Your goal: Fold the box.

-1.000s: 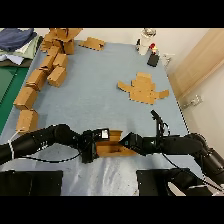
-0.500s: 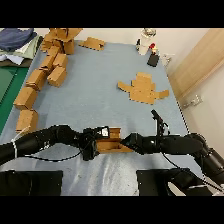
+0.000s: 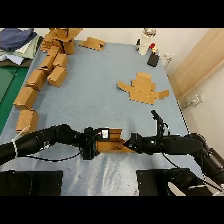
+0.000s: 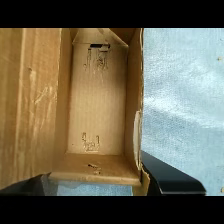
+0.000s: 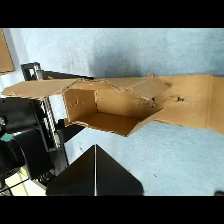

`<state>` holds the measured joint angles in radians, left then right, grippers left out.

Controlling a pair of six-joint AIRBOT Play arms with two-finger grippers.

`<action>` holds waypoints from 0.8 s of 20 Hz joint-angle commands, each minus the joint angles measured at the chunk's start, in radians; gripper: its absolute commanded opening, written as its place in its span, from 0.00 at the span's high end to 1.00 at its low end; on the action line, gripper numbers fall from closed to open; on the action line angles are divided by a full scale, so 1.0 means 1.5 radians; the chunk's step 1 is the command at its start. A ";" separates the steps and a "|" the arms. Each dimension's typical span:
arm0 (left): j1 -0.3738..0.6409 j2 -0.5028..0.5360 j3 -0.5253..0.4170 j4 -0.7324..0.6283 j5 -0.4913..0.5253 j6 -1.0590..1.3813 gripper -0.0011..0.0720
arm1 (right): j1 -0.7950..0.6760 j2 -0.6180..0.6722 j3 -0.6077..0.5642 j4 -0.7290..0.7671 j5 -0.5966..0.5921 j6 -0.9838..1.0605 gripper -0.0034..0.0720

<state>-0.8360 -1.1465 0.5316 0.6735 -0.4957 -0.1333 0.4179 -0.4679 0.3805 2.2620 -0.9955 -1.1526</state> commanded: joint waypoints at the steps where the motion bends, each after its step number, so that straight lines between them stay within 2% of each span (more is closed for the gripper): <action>1: 0.000 -0.001 -0.001 -0.003 0.000 0.011 0.34 | 0.000 -0.001 0.000 0.001 -0.001 0.001 0.95; 12: 0.000 -0.020 0.000 -0.003 -0.002 0.009 0.34 | 0.000 -0.003 0.000 0.003 0.007 -0.006 0.95; 16: 0.000 -0.020 0.000 -0.003 -0.001 0.009 0.34 | 0.000 -0.089 0.008 0.050 0.080 -0.119 0.95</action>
<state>-0.8352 -1.1763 0.5316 0.6678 -0.4961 -0.1188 0.4179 -0.5266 0.3836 2.2894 -0.9531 -1.2194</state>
